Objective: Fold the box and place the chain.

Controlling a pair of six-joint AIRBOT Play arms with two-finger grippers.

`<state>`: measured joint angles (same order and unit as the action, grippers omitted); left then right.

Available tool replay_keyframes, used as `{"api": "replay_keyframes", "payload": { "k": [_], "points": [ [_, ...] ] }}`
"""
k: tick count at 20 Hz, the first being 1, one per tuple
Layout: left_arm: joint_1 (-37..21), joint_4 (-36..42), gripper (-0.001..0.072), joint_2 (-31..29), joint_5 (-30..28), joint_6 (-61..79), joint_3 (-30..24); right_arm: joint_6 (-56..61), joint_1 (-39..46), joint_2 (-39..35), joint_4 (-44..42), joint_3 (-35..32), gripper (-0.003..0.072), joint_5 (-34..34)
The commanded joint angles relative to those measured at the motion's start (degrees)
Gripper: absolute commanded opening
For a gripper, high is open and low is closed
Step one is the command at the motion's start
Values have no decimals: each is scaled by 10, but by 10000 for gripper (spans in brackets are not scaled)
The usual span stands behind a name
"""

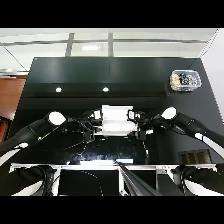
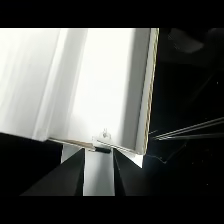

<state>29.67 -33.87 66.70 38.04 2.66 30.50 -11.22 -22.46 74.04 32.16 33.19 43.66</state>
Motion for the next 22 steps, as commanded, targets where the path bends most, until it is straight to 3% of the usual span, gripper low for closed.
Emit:
{"api": "replay_keyframes", "payload": {
  "k": [1,4,11,12,13,14,15,16,18,19,21,22],
  "points": [
    [18,24,219,6,-34,8,0,0,-1,0,0,0,183,0],
    [23,76,221,24,-35,8,0,0,-1,0,0,0,183,0],
    [23,75,225,28,-32,8,2,0,-1,0,0,0,183,0],
    [24,75,276,28,-32,8,2,0,-1,0,0,0,183,0],
    [24,76,404,28,-32,8,2,0,-1,0,0,0,183,0],
    [24,75,446,28,-31,8,2,0,-1,0,0,0,183,0],
    [24,75,425,28,-31,8,2,0,-1,0,0,0,183,0],
    [24,75,314,28,-31,8,2,0,-1,0,0,0,183,0],
    [24,75,314,28,-31,8,2,0,-1,0,0,0,183,0],
    [23,69,280,28,-32,8,3,0,-1,0,0,0,183,0],
    [20,31,27,24,-31,2,7,0,-1,0,0,0,183,0],
    [15,22,28,21,-29,-12,9,0,-1,0,0,0,183,0]
  ]
}}
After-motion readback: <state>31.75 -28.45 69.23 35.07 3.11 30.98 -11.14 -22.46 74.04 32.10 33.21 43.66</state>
